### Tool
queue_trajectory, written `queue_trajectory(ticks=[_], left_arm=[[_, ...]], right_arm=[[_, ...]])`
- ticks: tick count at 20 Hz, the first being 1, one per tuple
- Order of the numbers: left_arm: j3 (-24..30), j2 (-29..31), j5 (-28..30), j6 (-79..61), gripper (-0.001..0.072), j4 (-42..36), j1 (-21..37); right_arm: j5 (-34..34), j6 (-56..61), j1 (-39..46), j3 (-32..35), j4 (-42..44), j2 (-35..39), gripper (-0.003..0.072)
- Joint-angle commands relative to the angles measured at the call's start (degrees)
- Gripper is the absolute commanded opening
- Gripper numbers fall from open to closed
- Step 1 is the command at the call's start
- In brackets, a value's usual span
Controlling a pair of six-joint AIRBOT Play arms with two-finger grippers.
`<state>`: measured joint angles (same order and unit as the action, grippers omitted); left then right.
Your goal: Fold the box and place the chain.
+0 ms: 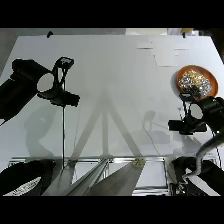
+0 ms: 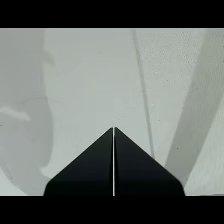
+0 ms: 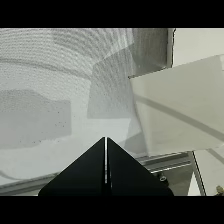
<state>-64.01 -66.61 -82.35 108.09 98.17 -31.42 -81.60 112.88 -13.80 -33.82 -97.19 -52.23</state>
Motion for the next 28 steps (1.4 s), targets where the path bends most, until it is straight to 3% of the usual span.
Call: queue_trajectory(ticks=[1, 6, 10, 13, 16, 18, 20, 22, 23, 24, 25, 28], left_arm=[[0.0, 0.02, 0.0, -0.02, 0.001, 0.02, 0.0], [0.0, 0.02, 0.02, -0.02, 0.001, 0.02, 0.0], [0.0, 0.02, 0.02, -0.02, 0.001, 0.02, 0.0], [0.0, 0.02, 0.02, -0.02, 0.001, 0.02, 0.0], [0.0, 0.02, 0.02, -0.02, 0.001, 0.02, 0.0], [0.0, 0.02, 0.02, -0.02, 0.001, 0.02, 0.0], [0.0, 0.02, 0.02, -0.02, 0.001, 0.02, 0.0], [0.0, 0.02, 0.0, -0.02, 0.001, 0.02, 0.0], [0.0, 0.02, 0.04, -0.02, 0.001, 0.04, 0.0], [0.0, 0.02, 0.0, -0.02, 0.001, 0.02, 0.0], [0.0, 0.02, 0.04, -0.02, 0.001, -0.07, 0.0], [0.0, 0.02, 0.0, -0.02, 0.001, -0.07, 0.0]], right_arm=[[0.0, 0.02, -0.07, 0.02, 0.0, -0.02, 0.0017], [0.02, 0.02, -0.07, 0.02, 0.0, -0.02, 0.0017], [4.98, -0.04, -0.07, 0.02, -0.44, -0.02, 0.0017], [5.07, -0.33, -0.07, -0.02, -0.24, -0.02, 0.0017], [6.19, -3.76, 0.79, -3.61, -4.83, -0.02, 0.0013], [3.08, -7.76, 6.91, -8.76, -11.47, -0.02, 0.0013], [2.4, -15.58, 18.34, -12.98, -15.65, -0.04, 0.0013], [7.8, -26.18, 31.8, -14.49, -16.63, -0.07, 0.0019], [10.49, -27.41, 37.33, -14.51, -16.92, -0.72, 0.015], [12.74, -27.65, 42.18, -14.51, -16.22, -2.45, 0.0379], [12.96, -29.16, 45.44, -14.64, -16.72, -4.94, 0.0469], [10.45, -29.4, 49.77, -16.06, -18.49, -14.27, 0.0469]])
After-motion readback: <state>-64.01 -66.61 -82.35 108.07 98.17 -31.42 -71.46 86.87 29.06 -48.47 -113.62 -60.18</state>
